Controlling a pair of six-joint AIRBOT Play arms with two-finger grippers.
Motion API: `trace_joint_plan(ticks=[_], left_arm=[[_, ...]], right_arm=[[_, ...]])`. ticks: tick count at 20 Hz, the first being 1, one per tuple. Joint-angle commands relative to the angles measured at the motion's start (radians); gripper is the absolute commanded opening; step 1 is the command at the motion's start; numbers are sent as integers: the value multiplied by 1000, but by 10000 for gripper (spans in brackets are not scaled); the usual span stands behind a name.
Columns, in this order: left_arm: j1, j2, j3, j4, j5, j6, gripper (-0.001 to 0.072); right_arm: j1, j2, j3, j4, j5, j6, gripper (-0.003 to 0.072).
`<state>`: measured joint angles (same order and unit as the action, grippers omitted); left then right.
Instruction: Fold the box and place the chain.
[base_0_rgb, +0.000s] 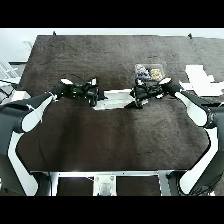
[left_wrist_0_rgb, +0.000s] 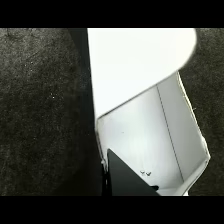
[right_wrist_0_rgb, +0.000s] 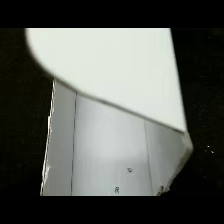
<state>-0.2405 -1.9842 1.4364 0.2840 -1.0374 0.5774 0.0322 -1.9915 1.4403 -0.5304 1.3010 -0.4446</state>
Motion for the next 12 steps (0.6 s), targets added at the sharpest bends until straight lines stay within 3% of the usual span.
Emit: trace_joint_plan(ticks=[1,12], left_arm=[[1,0,0,1,-1,0,23],[1,0,0,1,-1,0,23]], right_arm=[[-1,-3,11,6,-4,-9,624],[8,-12,18,-9,-3,-1,623]])
